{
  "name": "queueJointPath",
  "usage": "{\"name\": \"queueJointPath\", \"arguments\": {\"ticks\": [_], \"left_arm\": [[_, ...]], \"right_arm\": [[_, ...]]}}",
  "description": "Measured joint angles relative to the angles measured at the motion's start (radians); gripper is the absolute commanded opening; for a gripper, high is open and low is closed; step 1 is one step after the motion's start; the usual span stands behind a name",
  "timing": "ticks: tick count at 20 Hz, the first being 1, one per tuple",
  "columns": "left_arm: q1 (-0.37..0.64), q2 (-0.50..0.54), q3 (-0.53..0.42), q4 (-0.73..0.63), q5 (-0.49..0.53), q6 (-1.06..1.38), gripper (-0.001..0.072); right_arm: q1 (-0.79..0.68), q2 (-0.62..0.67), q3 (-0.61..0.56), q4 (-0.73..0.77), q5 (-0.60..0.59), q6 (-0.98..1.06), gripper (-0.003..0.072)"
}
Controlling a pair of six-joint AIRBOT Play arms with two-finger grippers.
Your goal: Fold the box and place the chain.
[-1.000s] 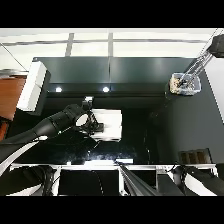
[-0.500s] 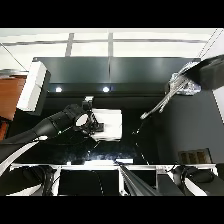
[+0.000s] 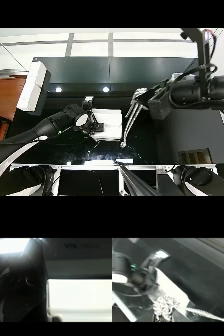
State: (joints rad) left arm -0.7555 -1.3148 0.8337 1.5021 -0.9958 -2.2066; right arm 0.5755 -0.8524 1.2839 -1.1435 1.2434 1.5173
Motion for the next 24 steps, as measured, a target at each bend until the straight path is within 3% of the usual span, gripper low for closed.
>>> {"name": "queueJointPath", "arguments": {"ticks": [8, 17, 22, 23, 24], "left_arm": [[0.000, 0.000, 0.000, 0.000, 0.000, 0.000, 0.0031], [0.000, 0.000, 0.000, 0.004, 0.001, 0.000, 0.0031], [0.000, 0.000, 0.000, 0.004, 0.002, 0.000, 0.0031], [0.000, 0.000, 0.000, 0.004, 0.002, 0.000, 0.0030], [0.000, 0.000, 0.000, 0.004, 0.001, 0.000, 0.0031]], "right_arm": [[0.100, -0.039, -0.026, 0.049, -0.081, 0.000, 0.0020], [0.137, -0.196, -0.071, 0.074, -0.157, -0.026, 0.0022], [0.139, -0.250, -0.177, 0.062, -0.186, -0.032, 0.0022], [0.141, -0.255, -0.205, 0.071, -0.203, -0.032, 0.0070], [0.143, -0.262, -0.232, 0.087, -0.228, -0.033, 0.0321]]}}
